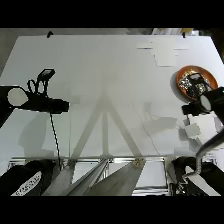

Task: Fold the box and place the chain.

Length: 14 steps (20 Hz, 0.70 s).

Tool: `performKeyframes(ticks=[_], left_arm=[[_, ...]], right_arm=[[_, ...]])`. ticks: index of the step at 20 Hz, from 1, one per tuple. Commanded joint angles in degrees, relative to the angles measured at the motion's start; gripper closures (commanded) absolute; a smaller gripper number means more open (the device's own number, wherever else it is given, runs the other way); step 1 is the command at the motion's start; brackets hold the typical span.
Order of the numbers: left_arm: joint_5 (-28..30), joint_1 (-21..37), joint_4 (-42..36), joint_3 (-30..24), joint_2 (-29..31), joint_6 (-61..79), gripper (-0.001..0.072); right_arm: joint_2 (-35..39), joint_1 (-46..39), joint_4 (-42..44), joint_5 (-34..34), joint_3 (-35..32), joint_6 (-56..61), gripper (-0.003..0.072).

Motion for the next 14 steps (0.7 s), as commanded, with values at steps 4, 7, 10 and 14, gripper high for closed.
performKeyframes(ticks=[4, 7, 10, 14], left_arm=[[0.02, -0.02, 0.0, -0.02, 0.07, 0.02, 0.0701], [0.02, -0.02, 0.02, -0.02, 0.07, 0.02, 0.0701], [0.02, -0.02, 0.02, -0.02, 0.07, 0.02, 0.0701], [0.02, -0.02, 0.02, -0.02, 0.07, 0.02, 0.0701]], right_arm=[[-2.67, -27.78, -4.55, -4.2, 0.0, -13.16, 0.027], [-7.34, -34.12, -6.6, -5.79, 0.0, -13.05, 0.027], [-10.51, -36.39, -8.13, -9.18, 0.02, -12.35, 0.028], [-13.97, -36.37, -11.13, -11.98, 0.09, -9.6, 0.0292]])
